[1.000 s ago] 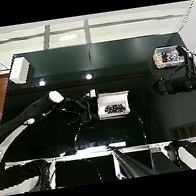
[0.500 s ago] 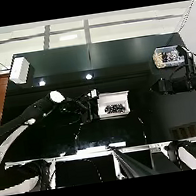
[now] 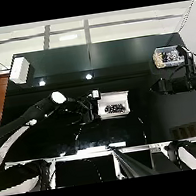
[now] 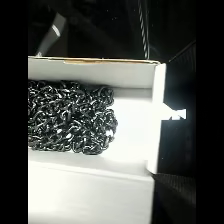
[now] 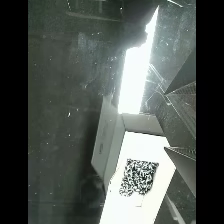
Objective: Fold the box and place the chain.
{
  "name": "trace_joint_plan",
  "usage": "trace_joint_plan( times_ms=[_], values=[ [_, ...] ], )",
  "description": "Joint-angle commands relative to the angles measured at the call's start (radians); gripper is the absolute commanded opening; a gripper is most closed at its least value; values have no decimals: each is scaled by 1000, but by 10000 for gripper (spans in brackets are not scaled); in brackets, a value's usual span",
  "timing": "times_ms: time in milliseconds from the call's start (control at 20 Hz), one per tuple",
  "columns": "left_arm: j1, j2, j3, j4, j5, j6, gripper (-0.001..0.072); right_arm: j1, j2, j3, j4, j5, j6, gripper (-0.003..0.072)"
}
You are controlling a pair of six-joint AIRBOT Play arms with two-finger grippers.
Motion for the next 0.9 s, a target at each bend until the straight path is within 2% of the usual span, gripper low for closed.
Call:
trace_joint_plan(
  times_ms=[0,50,100,150,250,300,450,600,750,850],
  values=[
    [-21,-1,1,0,14,79,695,1,0,0,0,3,-2,375],
    [-27,-1,1,2,29,78,683,4,0,0,-1,5,-3,374],
    [-27,-1,1,1,43,78,604,15,0,0,0,3,-17,375],
    [-27,-1,1,1,56,78,490,34,0,0,0,-9,-29,375],
    [-27,-1,1,1,79,74,479,84,-1,0,0,-82,-29,388],
    [-27,-1,1,1,81,70,479,116,-3,0,7,-130,-24,694],
    [-27,-1,0,1,80,64,479,219,-75,10,87,-234,-74,708],
    [-27,-1,0,1,80,64,479,306,-212,76,87,-330,-132,704],
    [-27,-1,0,1,80,64,481,357,-320,122,88,-299,-261,703],
    [-27,-1,0,1,80,63,481,371,-331,122,75,-209,-380,703]
  ],
)
